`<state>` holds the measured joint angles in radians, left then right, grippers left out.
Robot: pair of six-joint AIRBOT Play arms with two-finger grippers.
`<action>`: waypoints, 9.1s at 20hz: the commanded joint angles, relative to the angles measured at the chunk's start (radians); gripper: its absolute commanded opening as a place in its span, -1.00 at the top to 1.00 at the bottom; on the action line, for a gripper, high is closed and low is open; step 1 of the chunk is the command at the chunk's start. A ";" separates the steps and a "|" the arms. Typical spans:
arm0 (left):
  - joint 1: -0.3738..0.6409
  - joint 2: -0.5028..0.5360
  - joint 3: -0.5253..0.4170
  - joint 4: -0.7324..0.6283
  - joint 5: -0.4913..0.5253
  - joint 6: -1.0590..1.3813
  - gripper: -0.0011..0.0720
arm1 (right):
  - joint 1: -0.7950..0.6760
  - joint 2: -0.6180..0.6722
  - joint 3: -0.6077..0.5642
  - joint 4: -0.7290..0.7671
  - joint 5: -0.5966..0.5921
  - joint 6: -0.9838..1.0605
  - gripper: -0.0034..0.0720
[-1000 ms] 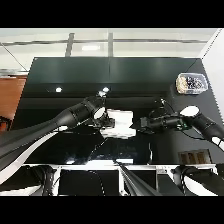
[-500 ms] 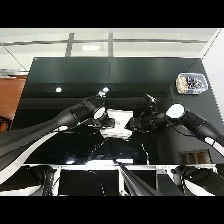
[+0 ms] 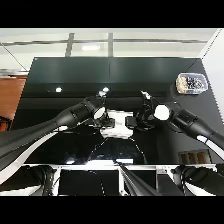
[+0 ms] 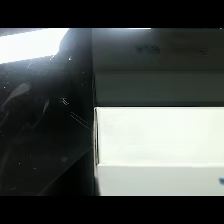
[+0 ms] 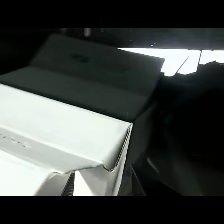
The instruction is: Fold the box and place the chain.
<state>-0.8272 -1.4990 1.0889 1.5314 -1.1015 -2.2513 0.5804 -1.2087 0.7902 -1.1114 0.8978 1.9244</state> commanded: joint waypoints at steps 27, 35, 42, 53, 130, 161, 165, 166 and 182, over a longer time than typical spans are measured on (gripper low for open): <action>0.000 0.000 0.000 0.001 0.000 -0.001 0.90 | 0.190 -0.209 0.165 -0.303 0.137 0.394 0.67; 0.000 0.000 0.000 0.001 0.001 -0.001 0.90 | 0.190 -0.209 0.166 -0.276 0.134 0.394 0.56; 0.000 0.000 0.000 0.000 0.001 -0.001 0.90 | 0.190 -0.209 0.166 -0.276 0.140 0.390 0.87; 0.000 0.000 0.000 0.001 0.001 -0.001 0.90 | 0.182 -0.138 0.171 -0.285 0.176 0.325 0.04; 0.000 0.000 0.000 0.000 0.046 -0.001 0.90 | -0.933 0.131 0.905 0.235 0.197 -0.401 0.88; 0.000 0.000 0.000 0.001 0.046 -0.001 0.90 | -0.665 0.278 0.829 0.562 0.697 -0.615 0.88; 0.000 0.000 0.000 0.001 0.046 -0.001 0.90 | -0.576 0.278 0.829 0.562 0.660 -0.616 0.88; 0.000 0.000 0.000 0.001 0.046 -0.001 0.90 | -0.556 0.278 0.829 0.566 0.637 -0.616 0.88; 0.000 0.000 0.000 0.001 0.046 -0.001 0.90 | -0.418 0.217 0.829 0.696 0.409 -0.644 0.88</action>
<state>-0.8272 -1.4990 1.0885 1.5322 -1.0554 -2.2524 0.1383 -0.9699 1.6196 -0.4316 1.3281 1.2823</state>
